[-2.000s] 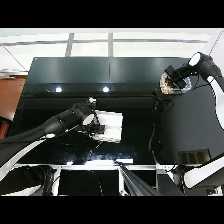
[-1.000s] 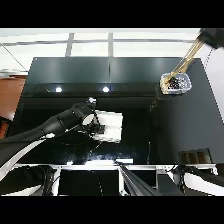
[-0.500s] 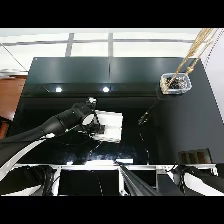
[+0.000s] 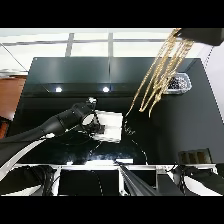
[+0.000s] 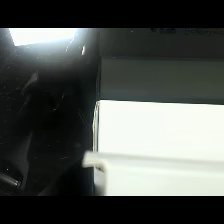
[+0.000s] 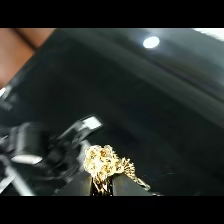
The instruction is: Fold the box and place the chain.
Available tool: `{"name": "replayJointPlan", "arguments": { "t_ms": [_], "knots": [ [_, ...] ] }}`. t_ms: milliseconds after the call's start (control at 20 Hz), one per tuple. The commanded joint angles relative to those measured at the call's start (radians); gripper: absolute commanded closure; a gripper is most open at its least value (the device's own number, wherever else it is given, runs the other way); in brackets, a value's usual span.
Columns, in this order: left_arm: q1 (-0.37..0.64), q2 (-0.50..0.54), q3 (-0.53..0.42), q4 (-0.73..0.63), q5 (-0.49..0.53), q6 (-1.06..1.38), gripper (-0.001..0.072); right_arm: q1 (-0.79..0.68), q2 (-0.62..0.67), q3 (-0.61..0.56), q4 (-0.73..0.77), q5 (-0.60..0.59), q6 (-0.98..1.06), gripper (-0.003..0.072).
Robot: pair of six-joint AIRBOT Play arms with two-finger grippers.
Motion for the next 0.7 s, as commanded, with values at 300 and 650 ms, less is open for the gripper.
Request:
{"name": "replayJointPlan", "arguments": {
  "t_ms": [300,650],
  "knots": [
    [0.000,0.000,0.001,0.000,0.002,0.000,0.0682,0.240,0.000,-0.001,0.025,0.003,0.012,0.0665],
    [0.000,0.000,0.001,0.000,0.002,0.000,0.0682,0.248,0.000,-0.001,0.130,-0.015,0.018,0.0666]
  ]
}}
